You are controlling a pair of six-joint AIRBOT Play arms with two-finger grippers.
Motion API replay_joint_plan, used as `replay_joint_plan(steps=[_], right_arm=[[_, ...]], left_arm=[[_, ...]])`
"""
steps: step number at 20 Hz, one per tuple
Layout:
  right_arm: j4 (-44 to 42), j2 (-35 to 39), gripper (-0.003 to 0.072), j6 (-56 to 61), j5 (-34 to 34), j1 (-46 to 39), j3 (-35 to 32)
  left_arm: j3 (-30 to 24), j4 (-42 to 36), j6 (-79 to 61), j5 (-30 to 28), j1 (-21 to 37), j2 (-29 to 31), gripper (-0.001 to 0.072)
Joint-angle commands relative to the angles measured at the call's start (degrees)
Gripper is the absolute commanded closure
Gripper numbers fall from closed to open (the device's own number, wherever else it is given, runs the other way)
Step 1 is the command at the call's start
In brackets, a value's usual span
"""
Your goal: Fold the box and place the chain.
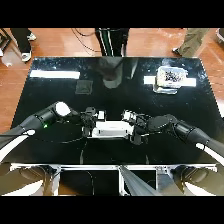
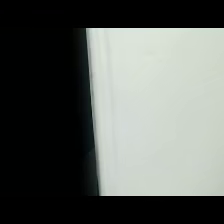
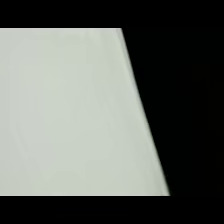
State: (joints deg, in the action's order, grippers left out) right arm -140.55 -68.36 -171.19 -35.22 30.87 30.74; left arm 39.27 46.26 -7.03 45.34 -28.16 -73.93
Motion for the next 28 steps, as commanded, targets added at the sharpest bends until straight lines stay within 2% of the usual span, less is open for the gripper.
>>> replay_joint_plan(steps=[1,3,4,6,9,19,28], right_arm=[[0.22,-0.13,-0.0012,0.07,0.46,-0.04,0.22],[0.22,-0.13,-0.0011,0.07,0.35,-0.04,0.72],[0.24,-0.13,0.0020,0.07,0.24,-0.04,0.92],[0.28,-0.24,0.0028,0.07,-0.61,-0.04,0.94],[1.51,-1.07,0.0027,0.07,-3.19,0.15,0.94],[4.17,-1.11,0.0027,0.07,-2.51,2.36,2.84],[5.18,-1.81,0.0027,0.07,-3.41,2.36,2.86]], left_arm=[[-0.02,0.02,0.22,-0.28,-0.87,0.00,0.0692],[-0.02,1.25,0.66,-0.37,-0.87,0.00,0.0693],[-0.02,2.45,1.81,-0.63,-0.87,0.00,0.0692],[-0.02,4.70,3.13,-1.27,-0.87,0.00,0.0693],[-0.02,4.70,4.20,-2.36,-0.87,0.00,0.0692],[0.04,4.46,4.52,-2.64,-0.87,0.02,0.0692],[2.47,4.50,4.61,-1.11,-0.87,-0.02,0.0691]])
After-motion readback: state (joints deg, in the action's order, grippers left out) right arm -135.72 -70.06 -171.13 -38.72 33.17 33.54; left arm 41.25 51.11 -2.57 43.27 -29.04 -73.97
